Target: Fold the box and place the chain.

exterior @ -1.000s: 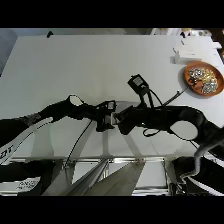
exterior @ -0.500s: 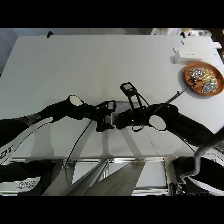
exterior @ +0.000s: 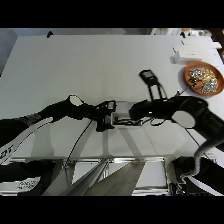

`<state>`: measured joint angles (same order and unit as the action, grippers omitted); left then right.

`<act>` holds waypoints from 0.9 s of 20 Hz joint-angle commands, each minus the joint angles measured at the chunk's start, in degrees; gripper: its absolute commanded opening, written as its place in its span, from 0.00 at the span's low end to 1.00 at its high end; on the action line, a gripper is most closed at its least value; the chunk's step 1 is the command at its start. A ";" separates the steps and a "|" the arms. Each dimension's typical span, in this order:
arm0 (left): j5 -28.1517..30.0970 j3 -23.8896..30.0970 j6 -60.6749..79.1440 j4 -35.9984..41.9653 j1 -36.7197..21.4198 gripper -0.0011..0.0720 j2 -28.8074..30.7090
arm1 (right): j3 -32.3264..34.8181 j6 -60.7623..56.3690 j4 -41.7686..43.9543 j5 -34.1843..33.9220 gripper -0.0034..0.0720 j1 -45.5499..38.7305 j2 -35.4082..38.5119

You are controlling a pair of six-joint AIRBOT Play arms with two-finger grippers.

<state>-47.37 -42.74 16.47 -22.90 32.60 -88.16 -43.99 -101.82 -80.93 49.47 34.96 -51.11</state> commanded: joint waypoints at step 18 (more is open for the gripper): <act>0.02 0.00 0.02 0.00 0.00 0.38 0.04 | 1.29 3.10 -10.21 3.17 0.49 -25.79 -16.94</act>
<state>-47.37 -42.74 16.47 -22.90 32.60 -88.16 -42.76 -98.89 -91.13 55.07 9.39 -64.84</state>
